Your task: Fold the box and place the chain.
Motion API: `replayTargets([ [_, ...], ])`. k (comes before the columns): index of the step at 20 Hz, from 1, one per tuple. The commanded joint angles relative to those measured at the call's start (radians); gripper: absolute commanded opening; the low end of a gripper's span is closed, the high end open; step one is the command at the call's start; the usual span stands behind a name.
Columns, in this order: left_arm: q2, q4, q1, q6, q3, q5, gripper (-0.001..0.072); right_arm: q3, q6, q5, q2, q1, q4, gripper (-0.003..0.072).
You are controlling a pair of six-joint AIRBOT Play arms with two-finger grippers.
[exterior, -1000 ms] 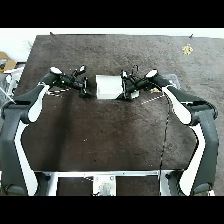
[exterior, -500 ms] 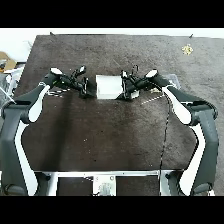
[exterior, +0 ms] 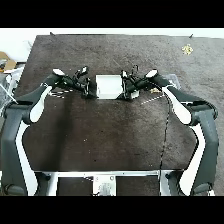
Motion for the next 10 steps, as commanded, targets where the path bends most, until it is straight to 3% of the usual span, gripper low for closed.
replayTargets([
  [1,-0.001,-0.027,-0.003,0.007,-0.015,0.042,0.072,0.0,0.0,0.0,-0.001,0.0,0.0,0.0426],
  [10,-0.013,-0.013,-0.034,0.007,-0.016,0.092,0.072,0.0,0.0,0.0,-0.001,0.0,0.0,0.0426],
])
